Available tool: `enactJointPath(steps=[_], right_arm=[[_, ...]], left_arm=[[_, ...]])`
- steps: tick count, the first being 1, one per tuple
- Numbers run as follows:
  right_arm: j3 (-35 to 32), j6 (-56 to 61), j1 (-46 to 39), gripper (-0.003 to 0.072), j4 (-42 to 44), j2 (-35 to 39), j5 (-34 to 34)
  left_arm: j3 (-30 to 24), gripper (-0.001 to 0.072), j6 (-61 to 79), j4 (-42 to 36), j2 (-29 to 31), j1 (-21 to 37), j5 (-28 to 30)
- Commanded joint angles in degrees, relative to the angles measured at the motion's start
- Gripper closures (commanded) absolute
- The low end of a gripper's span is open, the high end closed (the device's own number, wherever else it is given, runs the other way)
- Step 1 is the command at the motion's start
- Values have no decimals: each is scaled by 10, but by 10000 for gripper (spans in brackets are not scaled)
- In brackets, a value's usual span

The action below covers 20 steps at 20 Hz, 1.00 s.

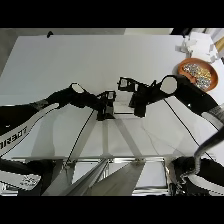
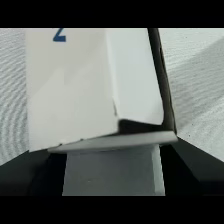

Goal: Fold the box and place the chain.

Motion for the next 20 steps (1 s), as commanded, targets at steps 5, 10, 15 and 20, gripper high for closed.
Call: enactJointPath(steps=[5,10,15,20], right_arm=[[-11,2,0,643,10,0,-5],[-23,1,10,627,26,0,13],[-30,2,14,627,59,0,11],[-30,17,14,628,60,8,0]], left_arm=[[0,458,1,0,0,0,0],[0,458,1,1,0,0,0],[0,458,1,1,0,0,0],[0,458,1,1,0,0,0]])
